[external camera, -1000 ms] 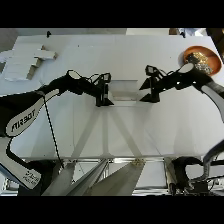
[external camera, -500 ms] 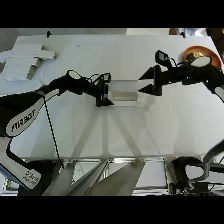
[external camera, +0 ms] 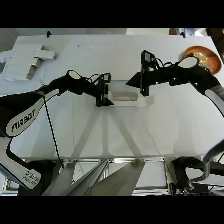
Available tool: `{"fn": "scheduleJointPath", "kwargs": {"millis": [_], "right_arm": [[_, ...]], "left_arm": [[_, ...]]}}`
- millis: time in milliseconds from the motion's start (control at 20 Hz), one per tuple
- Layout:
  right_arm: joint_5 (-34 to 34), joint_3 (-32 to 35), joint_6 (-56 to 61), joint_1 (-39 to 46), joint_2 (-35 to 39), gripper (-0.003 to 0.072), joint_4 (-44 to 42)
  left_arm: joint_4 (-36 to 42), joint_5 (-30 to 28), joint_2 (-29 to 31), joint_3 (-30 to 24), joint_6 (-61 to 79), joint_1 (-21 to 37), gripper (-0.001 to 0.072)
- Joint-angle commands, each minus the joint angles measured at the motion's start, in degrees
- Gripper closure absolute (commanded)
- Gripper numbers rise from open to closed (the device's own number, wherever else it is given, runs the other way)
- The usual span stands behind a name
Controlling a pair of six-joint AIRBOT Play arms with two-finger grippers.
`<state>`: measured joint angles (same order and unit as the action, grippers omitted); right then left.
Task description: Fold the box and place the chain.
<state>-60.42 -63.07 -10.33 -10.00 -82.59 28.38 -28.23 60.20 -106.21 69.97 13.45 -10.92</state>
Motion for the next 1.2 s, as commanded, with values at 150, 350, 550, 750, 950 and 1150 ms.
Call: {"fn": "scheduleJointPath", "kwargs": {"millis": [150, 350, 550, 750, 950, 1150], "right_arm": [[11.1, -0.1, 0.0, -0.5, -2.9, 0.0674, -0.1], [17.5, -0.1, 0.0, -0.5, -7.1, 0.0674, -0.1], [21.6, -0.1, 0.0, -0.5, -10.0, 0.0674, -0.2], [23.8, -0.1, 0.0, -0.5, -10.1, 0.0674, -0.4], [23.9, -0.1, 0.0, -0.5, -9.2, 0.0674, -1.2], [23.4, -0.1, 0.0, -0.5, -4.1, 0.0674, -1.7]], "left_arm": [[0.0, 0.0, 0.0, 0.0, 0.0, 0.0, 0.0234], [0.0, 0.0, 0.0, 0.0, 0.0, 0.0, 0.0234], [0.1, 0.0, 0.0, 0.0, 0.0, 0.0, 0.0234], [0.1, 0.0, 0.0, 0.0, 0.0, 0.0, 0.0234], [0.1, 0.0, 0.0, 0.0, 0.0, 0.0, 0.0234], [0.1, 0.0, 0.0, 0.0, 0.0, 0.0, 0.0234]]}}
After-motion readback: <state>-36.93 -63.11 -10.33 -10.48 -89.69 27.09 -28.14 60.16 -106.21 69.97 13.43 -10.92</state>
